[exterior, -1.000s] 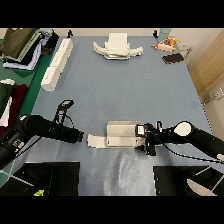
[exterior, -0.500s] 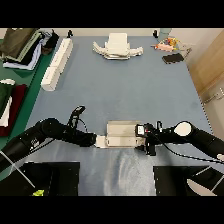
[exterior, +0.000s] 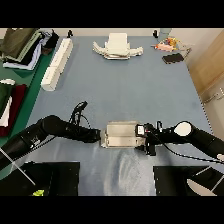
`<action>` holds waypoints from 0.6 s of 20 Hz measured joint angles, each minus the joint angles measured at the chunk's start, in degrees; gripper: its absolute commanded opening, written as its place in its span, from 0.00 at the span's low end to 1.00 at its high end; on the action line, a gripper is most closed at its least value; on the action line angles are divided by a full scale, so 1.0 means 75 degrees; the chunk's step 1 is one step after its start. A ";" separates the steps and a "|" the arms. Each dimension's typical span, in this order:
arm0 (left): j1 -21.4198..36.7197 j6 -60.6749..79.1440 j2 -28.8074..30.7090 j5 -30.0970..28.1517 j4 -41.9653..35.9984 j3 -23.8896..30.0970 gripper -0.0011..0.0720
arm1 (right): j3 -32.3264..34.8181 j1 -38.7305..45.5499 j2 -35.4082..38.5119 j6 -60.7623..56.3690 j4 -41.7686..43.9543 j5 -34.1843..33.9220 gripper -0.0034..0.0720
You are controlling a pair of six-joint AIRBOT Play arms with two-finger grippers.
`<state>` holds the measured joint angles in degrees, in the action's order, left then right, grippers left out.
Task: Fold the box.
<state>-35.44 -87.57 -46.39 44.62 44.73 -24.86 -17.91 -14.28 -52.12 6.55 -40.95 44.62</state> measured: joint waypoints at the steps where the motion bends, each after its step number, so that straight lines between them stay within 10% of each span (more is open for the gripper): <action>1: 0.0000 -0.0015 0.0000 -0.0003 -0.0003 -0.0035 0.59 | 0.0000 0.0000 0.0000 0.0000 0.0003 0.0000 0.71; 12: -0.0038 -0.0070 -0.0009 -0.0058 -0.0195 -0.0137 0.59 | 0.0000 0.0000 0.0000 0.0000 0.0003 0.0000 0.71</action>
<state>-35.73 -88.09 -46.46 44.18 43.27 -25.89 -17.91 -14.28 -52.12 6.55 -40.93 44.62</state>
